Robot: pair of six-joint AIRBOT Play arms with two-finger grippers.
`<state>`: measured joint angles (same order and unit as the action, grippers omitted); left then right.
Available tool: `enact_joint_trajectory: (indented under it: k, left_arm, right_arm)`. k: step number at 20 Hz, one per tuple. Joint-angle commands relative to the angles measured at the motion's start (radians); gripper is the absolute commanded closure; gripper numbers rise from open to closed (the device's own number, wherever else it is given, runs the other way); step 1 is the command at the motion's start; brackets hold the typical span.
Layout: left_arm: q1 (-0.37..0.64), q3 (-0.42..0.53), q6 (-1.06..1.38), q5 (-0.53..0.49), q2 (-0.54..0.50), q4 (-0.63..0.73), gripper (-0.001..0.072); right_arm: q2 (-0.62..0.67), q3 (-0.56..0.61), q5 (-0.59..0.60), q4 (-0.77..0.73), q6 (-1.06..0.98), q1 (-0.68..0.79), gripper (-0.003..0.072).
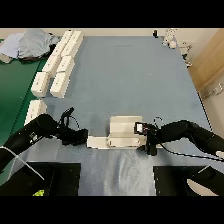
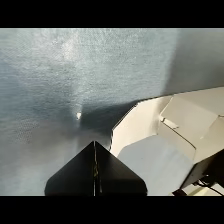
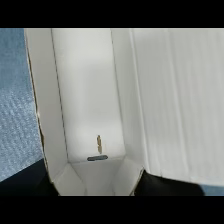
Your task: Fold the box.
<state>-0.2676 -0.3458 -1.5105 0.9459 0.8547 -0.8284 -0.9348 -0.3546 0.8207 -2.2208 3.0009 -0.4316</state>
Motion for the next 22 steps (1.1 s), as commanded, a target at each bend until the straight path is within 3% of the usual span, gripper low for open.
enact_joint_trajectory:
  k: [1, 6, 18, 19, 20, 21, 22]
  left_arm:
    - [-0.05, 0.011, 0.073, -0.055, 0.05, 0.121, 0.0699]
    - [-0.187, 0.011, 0.116, -0.155, 0.083, 0.232, 0.0699]
    - [-0.194, -0.053, 0.169, -0.142, 0.066, 0.356, 0.0694]
    - [-0.194, -0.053, 0.169, -0.14, 0.066, 0.358, 0.0644]
    - [-0.194, -0.053, 0.168, -0.136, 0.066, 0.358, 0.0383]
    - [-0.194, -0.053, 0.169, -0.132, 0.066, 0.358, 0.0294]
    - [-0.194, -0.053, 0.168, -0.13, 0.066, 0.358, 0.0294]
  right_arm:
    - [0.0, 0.0, 0.0, 0.0, 0.0, 0.0, 0.0143]
    - [0.0, 0.0, 0.0, 0.0, 0.0, 0.0, 0.0143]
    - [0.0, 0.0, 0.0, 0.0, 0.0, 0.0, 0.0143]
    - [0.0, 0.0, 0.0, 0.0, 0.0, 0.0, 0.0143]
    - [0.0, 0.0, 0.0, 0.0, 0.0, 0.0, 0.0143]
    - [0.0, 0.0, 0.0, 0.0, 0.0, 0.0, 0.0143]
    - [0.0, 0.0, 0.0, 0.0, 0.0, 0.0, 0.0143]
